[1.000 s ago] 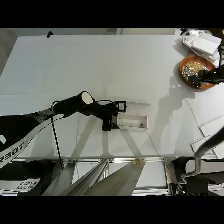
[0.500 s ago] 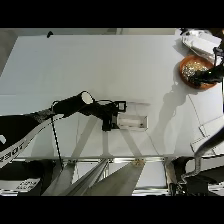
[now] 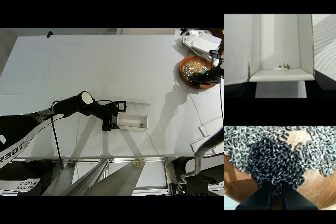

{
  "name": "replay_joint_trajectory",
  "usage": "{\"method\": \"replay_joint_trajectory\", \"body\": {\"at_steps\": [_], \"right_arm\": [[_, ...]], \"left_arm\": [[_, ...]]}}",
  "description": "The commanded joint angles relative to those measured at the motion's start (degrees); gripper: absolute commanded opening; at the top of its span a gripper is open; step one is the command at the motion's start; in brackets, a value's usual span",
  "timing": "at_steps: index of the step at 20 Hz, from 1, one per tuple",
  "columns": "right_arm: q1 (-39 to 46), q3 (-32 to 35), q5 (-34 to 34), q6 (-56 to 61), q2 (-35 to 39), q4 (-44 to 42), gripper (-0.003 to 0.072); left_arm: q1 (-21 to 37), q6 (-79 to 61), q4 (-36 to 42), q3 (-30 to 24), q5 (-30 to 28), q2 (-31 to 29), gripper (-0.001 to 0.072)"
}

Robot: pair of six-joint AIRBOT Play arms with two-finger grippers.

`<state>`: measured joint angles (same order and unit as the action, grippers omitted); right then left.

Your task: Fold the box and place the chain.

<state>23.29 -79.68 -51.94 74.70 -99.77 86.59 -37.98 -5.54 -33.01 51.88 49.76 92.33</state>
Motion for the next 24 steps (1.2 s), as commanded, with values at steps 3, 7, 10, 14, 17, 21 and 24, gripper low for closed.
{"method": "replay_joint_trajectory", "body": {"at_steps": [3,7,10,14,17,21,24], "right_arm": [[0.04,0.00,-0.31,-0.24,2.54,0.20,0.0012],[0.04,0.00,-1.60,-0.42,10.64,0.20,0.0012],[0.04,0.00,-6.67,-3.96,18.45,-0.09,0.0012],[0.04,0.00,-17.35,-5.79,29.92,-4.94,0.0012],[0.04,0.00,-24.30,-7.72,38.05,-13.20,0.0012],[0.04,0.00,-30.88,-7.69,48.41,-19.89,0.0012],[0.04,0.00,-34.80,-7.69,55.15,-22.71,0.0012]], "left_arm": [[0.02,0.00,-0.02,0.04,-0.02,-0.02,0.0134],[0.02,0.00,-0.02,0.04,-0.02,-0.02,0.0134],[0.02,0.00,-0.02,0.04,-0.02,-0.02,0.0134],[0.02,0.00,-0.02,0.04,0.00,-0.02,0.0134],[0.02,0.00,-0.02,0.04,-0.02,-0.02,0.0134],[0.02,0.00,-0.02,0.04,-0.02,-0.02,0.0134],[0.02,0.00,-0.02,0.04,0.00,-0.02,0.0134]]}}
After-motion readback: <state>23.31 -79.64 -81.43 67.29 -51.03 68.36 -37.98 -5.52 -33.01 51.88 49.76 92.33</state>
